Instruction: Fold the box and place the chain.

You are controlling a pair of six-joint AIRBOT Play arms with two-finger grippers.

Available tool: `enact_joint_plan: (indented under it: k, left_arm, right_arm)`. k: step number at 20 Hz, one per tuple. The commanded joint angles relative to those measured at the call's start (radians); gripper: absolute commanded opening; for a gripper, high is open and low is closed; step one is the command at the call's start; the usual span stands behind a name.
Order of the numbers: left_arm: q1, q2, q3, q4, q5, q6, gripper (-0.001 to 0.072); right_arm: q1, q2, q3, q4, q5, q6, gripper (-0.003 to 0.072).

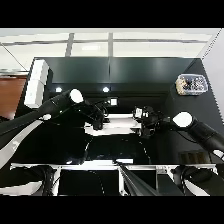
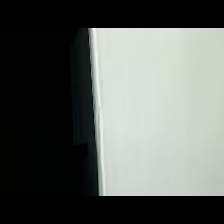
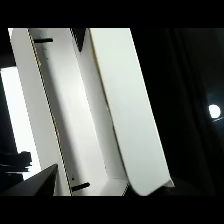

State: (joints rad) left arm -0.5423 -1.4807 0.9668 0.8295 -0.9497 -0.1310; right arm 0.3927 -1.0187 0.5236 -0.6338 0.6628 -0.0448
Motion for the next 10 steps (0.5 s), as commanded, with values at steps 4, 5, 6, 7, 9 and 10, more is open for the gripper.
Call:
enact_joint_plan:
  k: [4, 5, 6, 7, 9, 10]
  left_arm:
    - [-0.005, 0.001, 0.001, 0.000, 0.008, 0.000, 0.0022]
    - [-0.005, 0.001, 0.001, 0.000, 0.008, 0.000, 0.0023]
    - [-0.004, 0.001, 0.001, 0.000, 0.008, 0.000, 0.0022]
    - [-0.005, 0.001, 0.001, 0.000, 0.008, 0.000, 0.0023]
    - [-0.005, 0.001, 0.001, 0.000, 0.007, 0.000, 0.0023]
    - [-0.005, 0.001, 0.001, -0.001, 0.007, 0.000, 0.0023]
  right_arm:
    - [-0.027, -0.045, -0.005, 0.082, 0.081, -0.078, 0.0641]
    - [-0.032, -0.046, -0.010, 0.083, 0.089, -0.080, 0.0641]
    - [-0.032, -0.046, -0.018, 0.084, 0.088, -0.087, 0.0641]
    - [-0.032, -0.049, -0.026, 0.084, 0.089, -0.095, 0.0620]
    - [-0.032, -0.072, -0.040, 0.084, 0.089, -0.106, 0.0620]
    - [-0.030, -0.084, -0.044, 0.084, 0.088, -0.119, 0.0620]
